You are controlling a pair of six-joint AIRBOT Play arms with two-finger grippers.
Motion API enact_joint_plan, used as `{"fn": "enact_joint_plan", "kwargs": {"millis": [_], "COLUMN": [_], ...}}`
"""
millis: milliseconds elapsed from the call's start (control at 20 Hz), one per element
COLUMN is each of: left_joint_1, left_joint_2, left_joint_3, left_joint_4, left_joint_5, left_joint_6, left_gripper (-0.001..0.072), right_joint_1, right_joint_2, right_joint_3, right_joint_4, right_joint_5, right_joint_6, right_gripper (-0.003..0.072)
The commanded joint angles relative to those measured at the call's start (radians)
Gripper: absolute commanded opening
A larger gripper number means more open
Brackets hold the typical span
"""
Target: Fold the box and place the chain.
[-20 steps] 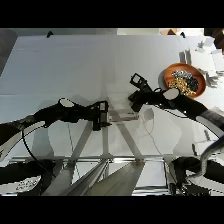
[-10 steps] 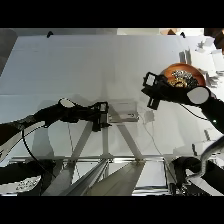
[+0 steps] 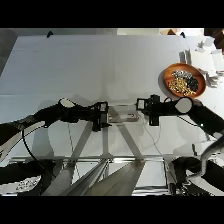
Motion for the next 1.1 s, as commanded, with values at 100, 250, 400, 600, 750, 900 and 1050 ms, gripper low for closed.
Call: {"fn": "enact_joint_plan", "kwargs": {"millis": [100, 250, 400, 600, 750, 900, 1050], "left_joint_1": [0.000, 0.000, 0.000, 0.000, 0.000, 0.000, 0.000], "left_joint_2": [0.001, 0.001, 0.001, 0.001, 0.001, 0.001, 0.001], "left_joint_3": [0.000, 0.000, 0.000, 0.000, 0.000, 0.000, 0.000], "left_joint_4": [0.000, 0.000, 0.000, 0.000, 0.000, 0.000, 0.000], "left_joint_5": [0.000, 0.000, 0.000, 0.000, 0.000, 0.000, 0.000], "left_joint_6": [0.000, 0.000, 0.000, 0.000, 0.000, 0.000, 0.000], "left_gripper": [0.0212, 0.0212, 0.0212, 0.0212, 0.0212, 0.0212, 0.0212], "right_joint_1": [0.064, 0.066, 0.066, 0.066, 0.066, 0.066, 0.066], "right_joint_2": [-0.046, -0.050, -0.050, -0.051, -0.056, -0.056, -0.056], "right_joint_3": [-0.011, -0.011, -0.011, -0.011, -0.011, -0.011, -0.011], "right_joint_4": [0.015, 0.078, 0.105, 0.189, 0.190, 0.190, 0.190], "right_joint_5": [-0.055, -0.037, 0.003, -0.007, -0.006, -0.006, -0.003], "right_joint_6": [-0.082, -0.087, -0.116, -0.117, -0.116, -0.116, -0.116], "right_gripper": [0.0023, 0.0023, 0.0023, 0.0025, 0.0105, 0.0361, 0.0357]}}
